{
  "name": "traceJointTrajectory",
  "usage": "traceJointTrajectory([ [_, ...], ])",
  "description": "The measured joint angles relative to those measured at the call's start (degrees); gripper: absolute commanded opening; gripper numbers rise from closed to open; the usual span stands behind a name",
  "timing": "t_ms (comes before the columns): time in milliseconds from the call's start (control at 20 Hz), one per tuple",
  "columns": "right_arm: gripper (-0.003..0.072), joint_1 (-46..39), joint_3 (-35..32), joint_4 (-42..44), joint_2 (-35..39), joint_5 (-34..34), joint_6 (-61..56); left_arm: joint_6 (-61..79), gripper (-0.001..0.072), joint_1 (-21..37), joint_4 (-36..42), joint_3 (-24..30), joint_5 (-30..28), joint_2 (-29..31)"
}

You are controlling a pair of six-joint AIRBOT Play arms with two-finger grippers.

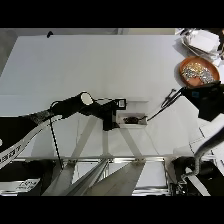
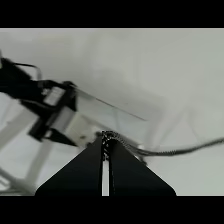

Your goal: Fold the box and place the chain.

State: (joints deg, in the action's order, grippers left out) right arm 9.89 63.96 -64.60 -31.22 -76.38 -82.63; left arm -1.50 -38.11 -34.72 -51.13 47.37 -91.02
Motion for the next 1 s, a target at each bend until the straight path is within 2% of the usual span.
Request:
traceJointTrajectory([
  [400, 0.0011, 0.81, 0.0, 13.09, 2.62, 5.2, 2.62, -0.02, 0.0314, 0.0, 0.0, 0.0, 0.0, 0.0],
  [750, 0.0011, 1.14, -0.7, 15.98, 1.33, 8.87, 4.0, -0.02, 0.0314, 0.0, 0.02, 0.0, 0.0, 0.0],
  [1000, 0.0011, 6.34, -6.67, 14.64, -3.34, 9.44, 5.53, -0.02, 0.0314, 0.0, 0.0, 0.0, 0.0, 0.0],
])
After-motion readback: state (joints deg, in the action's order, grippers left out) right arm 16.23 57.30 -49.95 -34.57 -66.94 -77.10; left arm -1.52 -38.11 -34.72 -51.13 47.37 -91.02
